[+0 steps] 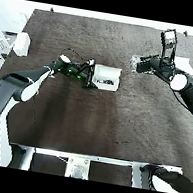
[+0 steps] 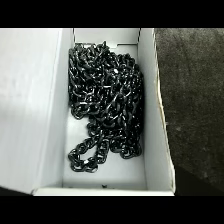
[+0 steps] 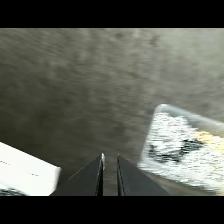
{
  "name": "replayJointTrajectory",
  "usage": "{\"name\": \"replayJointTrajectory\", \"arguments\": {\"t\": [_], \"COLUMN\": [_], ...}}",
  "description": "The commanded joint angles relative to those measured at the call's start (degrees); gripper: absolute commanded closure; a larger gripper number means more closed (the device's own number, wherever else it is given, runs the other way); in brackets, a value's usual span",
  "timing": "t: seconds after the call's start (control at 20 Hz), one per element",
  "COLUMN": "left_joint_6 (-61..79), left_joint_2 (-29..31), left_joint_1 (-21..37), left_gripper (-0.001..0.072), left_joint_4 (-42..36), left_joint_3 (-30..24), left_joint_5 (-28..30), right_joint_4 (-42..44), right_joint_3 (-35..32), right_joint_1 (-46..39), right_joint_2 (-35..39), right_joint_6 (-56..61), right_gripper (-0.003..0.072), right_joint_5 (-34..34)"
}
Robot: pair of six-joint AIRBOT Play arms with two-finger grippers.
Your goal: Fold the box and place the chain.
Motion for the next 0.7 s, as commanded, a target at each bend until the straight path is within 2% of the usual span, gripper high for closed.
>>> {"name": "replayJointTrajectory", "arguments": {"t": [0.0,0.2,0.3,0.5,0.65], "left_joint_6": [0.00,0.00,0.00,0.00,0.00], "left_joint_2": [-0.02,-0.02,-0.02,-0.02,-0.02], "left_joint_1": [0.04,0.04,0.04,0.04,0.04], "left_gripper": [0.0476,0.0477,0.0477,0.0477,0.0476], "left_joint_4": [0.00,0.00,0.00,0.00,0.00], "left_joint_3": [0.00,0.00,0.00,0.00,0.00], "left_joint_5": [-0.02,0.00,0.00,-0.02,-0.02], "right_joint_4": [9.11,35.08,41.94,45.40,45.62], "right_joint_3": [0.68,6.86,11.56,21.62,27.43], "right_joint_1": [-3.39,-8.85,-11.61,-12.13,-10.71], "right_joint_2": [-1.77,-9.57,-15.39,-27.12,-33.18], "right_joint_6": [-17.73,-43.39,-47.91,-50.05,-50.03], "right_gripper": [0.0581,0.0581,0.0591,0.0603,0.0603], "right_joint_5": [2.25,16.90,24.00,36.00,39.06]}}
